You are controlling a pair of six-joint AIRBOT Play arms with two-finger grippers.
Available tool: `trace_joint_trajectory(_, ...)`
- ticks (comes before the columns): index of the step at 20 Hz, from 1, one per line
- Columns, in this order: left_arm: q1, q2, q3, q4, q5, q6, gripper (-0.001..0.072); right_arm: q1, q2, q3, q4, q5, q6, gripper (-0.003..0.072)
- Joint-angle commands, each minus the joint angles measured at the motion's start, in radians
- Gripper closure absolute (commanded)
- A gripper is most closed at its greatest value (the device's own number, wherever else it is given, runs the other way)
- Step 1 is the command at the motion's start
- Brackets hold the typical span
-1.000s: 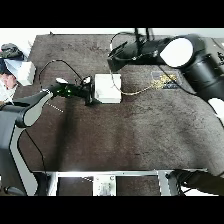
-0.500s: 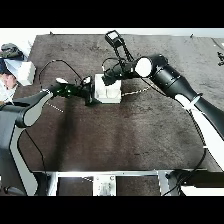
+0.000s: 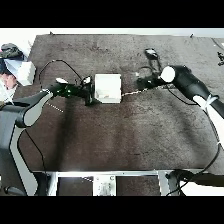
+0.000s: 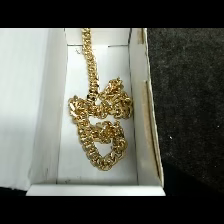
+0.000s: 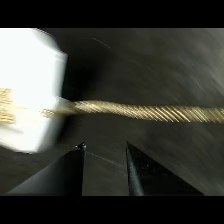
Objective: Fold the box and place the chain.
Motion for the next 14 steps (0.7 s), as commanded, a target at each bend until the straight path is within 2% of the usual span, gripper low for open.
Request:
trace_joint_trajectory(1,0.000,0.001,0.001,0.000,0.000,0.000,0.0293,-0.162,0.010,-0.157,0.097,-0.130,0.064,0.0390)
trace_joint_trajectory(5,0.000,0.001,0.001,0.000,0.000,0.000,0.0293,-0.229,-0.080,-0.169,0.312,-0.280,-0.026,0.0388)
trace_joint_trajectory(7,0.000,0.001,0.001,0.000,0.000,0.000,0.0293,-0.235,-0.137,-0.153,0.359,-0.332,-0.030,0.0387)
trace_joint_trajectory(14,0.000,0.001,0.001,0.000,0.000,0.000,0.0293,-0.234,-0.314,-0.005,0.500,-0.349,-0.031,0.0391)
